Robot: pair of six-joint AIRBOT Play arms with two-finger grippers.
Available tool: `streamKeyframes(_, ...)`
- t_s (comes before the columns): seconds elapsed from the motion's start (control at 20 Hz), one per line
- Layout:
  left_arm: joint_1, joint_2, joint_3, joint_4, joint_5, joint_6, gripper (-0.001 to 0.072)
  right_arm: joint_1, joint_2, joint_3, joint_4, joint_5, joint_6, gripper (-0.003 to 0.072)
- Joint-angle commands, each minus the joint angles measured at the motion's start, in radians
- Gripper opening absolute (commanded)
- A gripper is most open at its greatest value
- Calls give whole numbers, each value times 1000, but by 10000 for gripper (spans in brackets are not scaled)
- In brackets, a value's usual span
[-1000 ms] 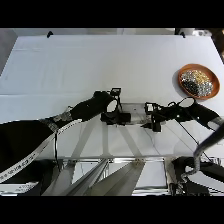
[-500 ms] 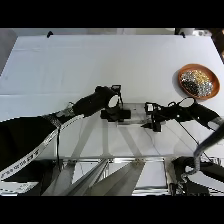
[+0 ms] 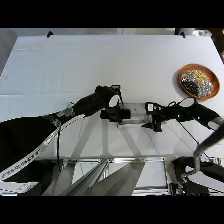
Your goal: Fold the box and place the chain.
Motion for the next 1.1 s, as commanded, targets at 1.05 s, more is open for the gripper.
streamKeyframes(1.05,-10,-23,83,62,-143,-113,163,0,0,0,2,1,5,401)
